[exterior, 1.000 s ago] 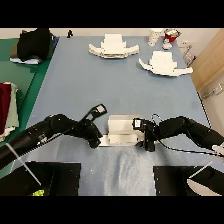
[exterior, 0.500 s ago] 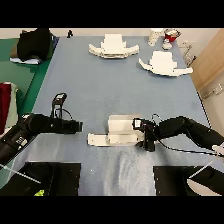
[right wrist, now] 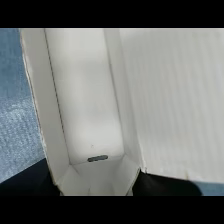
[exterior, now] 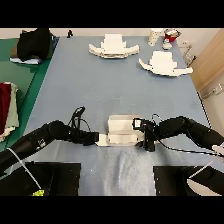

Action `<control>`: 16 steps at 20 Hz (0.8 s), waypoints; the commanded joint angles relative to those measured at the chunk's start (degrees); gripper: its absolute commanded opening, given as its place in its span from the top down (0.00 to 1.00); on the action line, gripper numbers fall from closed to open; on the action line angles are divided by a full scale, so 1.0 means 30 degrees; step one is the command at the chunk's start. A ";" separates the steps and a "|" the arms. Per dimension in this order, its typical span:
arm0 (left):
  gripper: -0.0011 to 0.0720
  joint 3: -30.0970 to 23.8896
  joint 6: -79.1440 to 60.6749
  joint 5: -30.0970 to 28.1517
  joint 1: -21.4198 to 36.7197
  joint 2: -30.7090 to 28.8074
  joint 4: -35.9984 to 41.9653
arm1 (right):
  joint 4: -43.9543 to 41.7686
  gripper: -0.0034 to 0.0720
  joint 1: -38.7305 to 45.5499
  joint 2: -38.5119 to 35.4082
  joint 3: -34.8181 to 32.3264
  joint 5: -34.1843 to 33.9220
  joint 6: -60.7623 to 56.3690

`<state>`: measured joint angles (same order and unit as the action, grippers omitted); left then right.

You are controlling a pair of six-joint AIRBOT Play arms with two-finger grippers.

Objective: Fold the box.

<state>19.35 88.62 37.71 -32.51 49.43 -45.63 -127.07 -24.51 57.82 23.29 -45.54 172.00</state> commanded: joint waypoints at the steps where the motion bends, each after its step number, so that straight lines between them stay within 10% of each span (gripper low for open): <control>1: 0.97 0.0335 -0.1231 -0.2018 -0.2259 0.0911 0.2557 | -0.0007 0.34 0.0000 -0.0007 -0.0015 0.0007 -0.0007; 16: 0.96 0.1705 -0.1756 0.0634 -0.0692 -0.0350 0.1515 | -0.0007 0.34 0.0000 -0.0007 -0.0015 0.0007 0.0000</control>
<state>24.05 84.09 38.41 -35.07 48.75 -40.93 -127.07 -24.51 57.80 23.29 -45.52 172.00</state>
